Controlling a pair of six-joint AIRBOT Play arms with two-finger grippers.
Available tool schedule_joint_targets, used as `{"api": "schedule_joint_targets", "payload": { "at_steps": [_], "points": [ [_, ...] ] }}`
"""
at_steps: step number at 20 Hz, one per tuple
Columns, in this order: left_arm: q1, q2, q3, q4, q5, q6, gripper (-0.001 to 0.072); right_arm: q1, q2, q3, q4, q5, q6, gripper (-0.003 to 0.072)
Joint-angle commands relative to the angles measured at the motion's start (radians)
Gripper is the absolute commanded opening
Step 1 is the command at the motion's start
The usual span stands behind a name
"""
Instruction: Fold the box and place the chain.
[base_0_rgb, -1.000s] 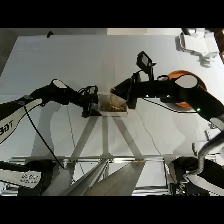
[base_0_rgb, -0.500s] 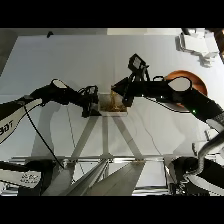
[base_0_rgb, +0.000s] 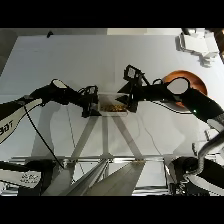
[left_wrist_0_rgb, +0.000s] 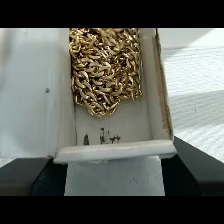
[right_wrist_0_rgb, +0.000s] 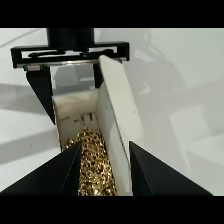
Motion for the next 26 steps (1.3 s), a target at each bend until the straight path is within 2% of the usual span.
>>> {"api": "schedule_joint_targets", "payload": {
  "at_steps": [1,4,8,12,15,17,22,26],
  "points": [
    [0.0,0.001,0.0,0.0,0.0,0.0,0.0212,-0.078,0.005,0.001,-0.019,0.059,0.01,0.0326],
    [0.0,0.001,0.0,0.0,0.0,0.0,0.0212,-0.177,0.003,0.001,-0.019,0.072,0.005,0.0326],
    [0.0,0.001,0.0,0.0,0.0,0.0,0.0212,-0.266,-0.019,-0.009,-0.056,0.012,-0.056,0.0316],
    [0.0,0.001,0.0,0.0,0.0,0.0,0.0212,-0.34,-0.132,-0.014,-0.059,0.086,-0.18,0.0336],
    [0.0,0.001,0.0,0.0,0.0,0.0,0.0212,-0.349,-0.247,-0.014,-0.057,0.193,-0.38,0.0409],
    [0.0,0.001,0.0,0.0,0.0,0.0,0.0212,-0.349,-0.305,-0.014,-0.025,0.245,-0.488,0.0409],
    [0.0,0.001,0.0,0.0,0.0,0.0,0.0212,-0.345,-0.386,-0.014,0.157,0.261,-0.63,0.0408],
    [0.0,0.001,0.0,0.0,0.0,0.0,0.0212,-0.296,-0.401,-0.014,0.179,0.26,-0.749,0.0408]
  ]
}}
